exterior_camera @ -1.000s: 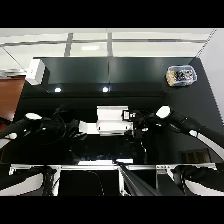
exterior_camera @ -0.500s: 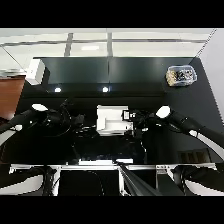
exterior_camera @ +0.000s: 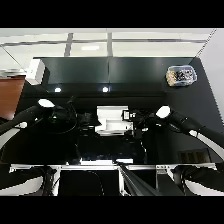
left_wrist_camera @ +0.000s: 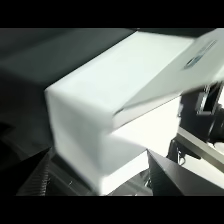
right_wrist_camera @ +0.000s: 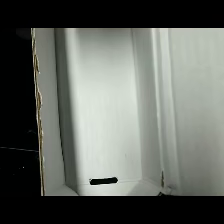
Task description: Fold the box and place the chain.
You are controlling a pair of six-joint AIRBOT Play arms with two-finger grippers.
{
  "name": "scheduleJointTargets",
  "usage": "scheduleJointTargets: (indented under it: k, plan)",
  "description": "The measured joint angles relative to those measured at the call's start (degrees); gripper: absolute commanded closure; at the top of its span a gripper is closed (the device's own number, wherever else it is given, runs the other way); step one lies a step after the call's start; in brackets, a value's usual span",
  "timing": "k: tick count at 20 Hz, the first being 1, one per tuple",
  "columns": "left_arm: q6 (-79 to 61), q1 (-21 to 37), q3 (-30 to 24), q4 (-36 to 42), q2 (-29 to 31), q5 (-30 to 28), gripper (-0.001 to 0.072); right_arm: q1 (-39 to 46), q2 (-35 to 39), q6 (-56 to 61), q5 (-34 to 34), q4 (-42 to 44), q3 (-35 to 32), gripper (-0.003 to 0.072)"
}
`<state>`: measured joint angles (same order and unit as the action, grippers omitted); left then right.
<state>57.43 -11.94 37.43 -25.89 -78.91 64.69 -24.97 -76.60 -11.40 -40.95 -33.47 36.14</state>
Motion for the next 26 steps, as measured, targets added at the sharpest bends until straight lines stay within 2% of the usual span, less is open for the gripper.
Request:
scheduleJointTargets:
  k: [1, 3, 4, 11, 19, 26]
  plan:
    - [2.3, -1.4, 1.2, -1.3, 0.0, -0.4, 0.0139, 0.0, 0.0, 0.0, 0.0, 0.0, 0.0, 0.0256]
    - [7.5, -3.9, 3.8, -4.9, 0.0, -1.0, 0.0171, 0.0, 0.0, 0.0, 0.0, 0.0, 0.0, 0.0256]
    - [10.0, -5.1, 5.0, -7.0, 0.0, -1.2, 0.0225, 0.0, 0.0, 0.0, 0.0, 0.0, 0.0, 0.0256]
    - [26.4, -11.4, 11.7, -20.2, 0.0, -1.7, 0.0225, 0.0, 0.0, 0.0, 0.0, 0.0, 0.0, 0.0256]
    - [43.4, -18.0, 13.0, -36.3, -0.5, -4.2, 0.0225, 0.0, 0.0, 0.0, 0.0, 0.0, 0.0, 0.0256]
    - [54.2, -22.9, 15.6, -45.8, -0.9, -5.4, 0.0225, 0.0, 0.0, 0.0, 0.0, 0.0, 0.0, 0.0256]
